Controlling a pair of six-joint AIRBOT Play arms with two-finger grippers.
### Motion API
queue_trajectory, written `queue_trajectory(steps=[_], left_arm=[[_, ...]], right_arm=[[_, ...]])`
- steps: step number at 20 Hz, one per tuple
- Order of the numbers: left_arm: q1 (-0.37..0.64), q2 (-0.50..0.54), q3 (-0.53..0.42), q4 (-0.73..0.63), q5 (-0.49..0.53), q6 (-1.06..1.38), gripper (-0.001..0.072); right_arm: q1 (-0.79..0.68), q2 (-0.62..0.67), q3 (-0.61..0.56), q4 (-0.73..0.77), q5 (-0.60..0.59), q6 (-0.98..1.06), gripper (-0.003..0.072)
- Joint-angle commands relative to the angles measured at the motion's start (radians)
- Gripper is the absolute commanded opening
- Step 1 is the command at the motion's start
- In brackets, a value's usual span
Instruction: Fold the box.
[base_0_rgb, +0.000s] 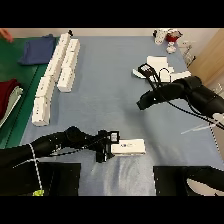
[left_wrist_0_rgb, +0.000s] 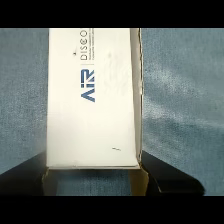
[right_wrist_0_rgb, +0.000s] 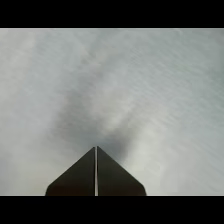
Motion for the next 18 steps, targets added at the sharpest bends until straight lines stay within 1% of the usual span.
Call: queue_trajectory(steps=[1, 3, 14, 16, 18], left_arm=[[0.001, 0.0, 0.0, 0.0, 0.0, 0.0, 0.0514], [0.001, 0.0, 0.0, 0.0, 0.0, 0.0, 0.0514], [0.003, 0.006, 0.001, 0.0, 0.005, -0.021, 0.0514], [0.011, 0.041, 0.002, 0.012, 0.015, -0.092, 0.0514], [0.057, 0.103, 0.001, 0.039, 0.015, -0.184, 0.0514]], right_arm=[[-0.047, -0.054, 0.031, -0.129, -0.049, -0.019, 0.0015], [-0.047, -0.064, 0.031, -0.174, -0.049, -0.019, 0.0015], [-0.047, -0.063, 0.031, -0.172, -0.049, -0.019, 0.0016], [-0.047, -0.063, 0.031, -0.172, -0.049, -0.019, 0.0015], [-0.047, -0.063, 0.031, -0.172, -0.049, -0.019, 0.0015]])
